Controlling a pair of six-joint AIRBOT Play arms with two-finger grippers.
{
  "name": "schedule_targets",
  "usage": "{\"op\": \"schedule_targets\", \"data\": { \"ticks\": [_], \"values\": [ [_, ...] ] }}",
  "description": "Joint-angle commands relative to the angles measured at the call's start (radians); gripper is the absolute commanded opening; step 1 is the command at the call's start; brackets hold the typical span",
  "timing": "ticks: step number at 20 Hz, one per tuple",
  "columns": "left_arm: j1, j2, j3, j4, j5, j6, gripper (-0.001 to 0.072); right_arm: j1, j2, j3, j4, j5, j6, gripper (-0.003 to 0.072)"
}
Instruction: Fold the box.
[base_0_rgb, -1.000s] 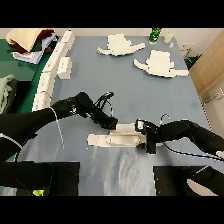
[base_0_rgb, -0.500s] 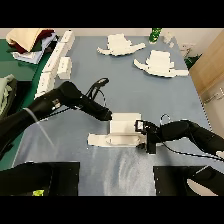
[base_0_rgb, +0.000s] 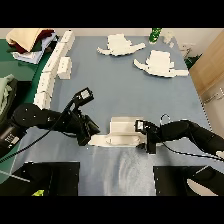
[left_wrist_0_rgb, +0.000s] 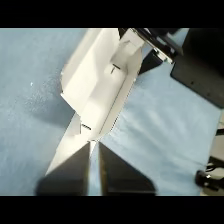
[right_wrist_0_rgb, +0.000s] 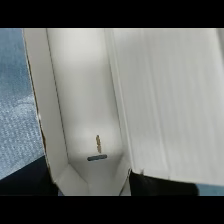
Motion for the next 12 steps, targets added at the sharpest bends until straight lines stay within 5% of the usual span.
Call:
{"op": "schedule_targets", "data": {
  "ticks": [1, 12],
  "values": [
    [0.001, 0.039, -0.046, 0.005, 0.032, 0.134, 0.0698, 0.001, 0.001, 0.0, 0.0, 0.0, 0.002, 0.0404],
    [-0.115, -0.258, -0.137, -0.079, 0.19, 0.653, 0.0697, 0.001, 0.001, 0.0, 0.0, 0.0, 0.001, 0.0404]
  ]
}}
